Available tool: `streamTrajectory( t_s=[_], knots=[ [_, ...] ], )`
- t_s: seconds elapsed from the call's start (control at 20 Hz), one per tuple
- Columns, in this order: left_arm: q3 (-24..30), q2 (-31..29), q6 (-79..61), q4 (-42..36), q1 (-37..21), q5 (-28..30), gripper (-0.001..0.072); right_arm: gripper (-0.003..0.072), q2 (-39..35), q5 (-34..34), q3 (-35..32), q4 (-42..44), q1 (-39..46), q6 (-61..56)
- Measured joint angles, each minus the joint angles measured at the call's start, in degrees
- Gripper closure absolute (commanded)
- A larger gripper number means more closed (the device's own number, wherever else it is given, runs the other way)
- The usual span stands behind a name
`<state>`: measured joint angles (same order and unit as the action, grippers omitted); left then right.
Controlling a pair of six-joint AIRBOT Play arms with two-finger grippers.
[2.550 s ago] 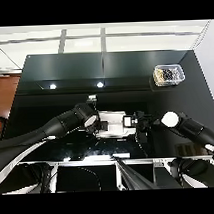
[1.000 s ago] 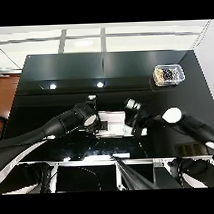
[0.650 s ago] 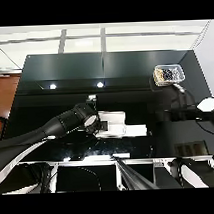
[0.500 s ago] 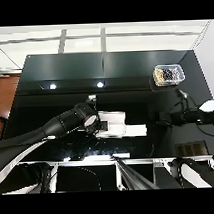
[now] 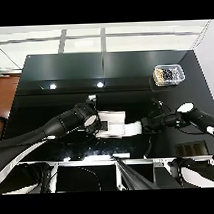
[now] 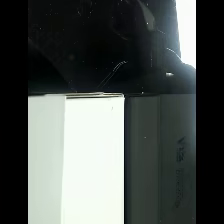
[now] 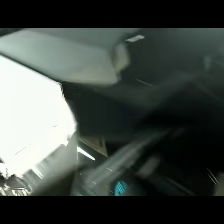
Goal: Fold the box and place the chain.
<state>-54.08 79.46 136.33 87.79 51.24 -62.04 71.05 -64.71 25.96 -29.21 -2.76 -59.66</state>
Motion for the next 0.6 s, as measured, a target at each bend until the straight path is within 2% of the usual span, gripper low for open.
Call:
streamTrajectory(
  t_s=[0.35,0.6],
  knots=[
    [0.00,0.00,0.00,0.00,0.00,-0.02,0.0684,0.0066,0.50,-3.39,4.07,4.94,-4.63,3.48],
    [0.00,0.02,0.00,0.00,0.00,0.00,0.0684,0.0093,0.55,4.72,6.10,4.09,-12.09,-2.23]
  ],
)
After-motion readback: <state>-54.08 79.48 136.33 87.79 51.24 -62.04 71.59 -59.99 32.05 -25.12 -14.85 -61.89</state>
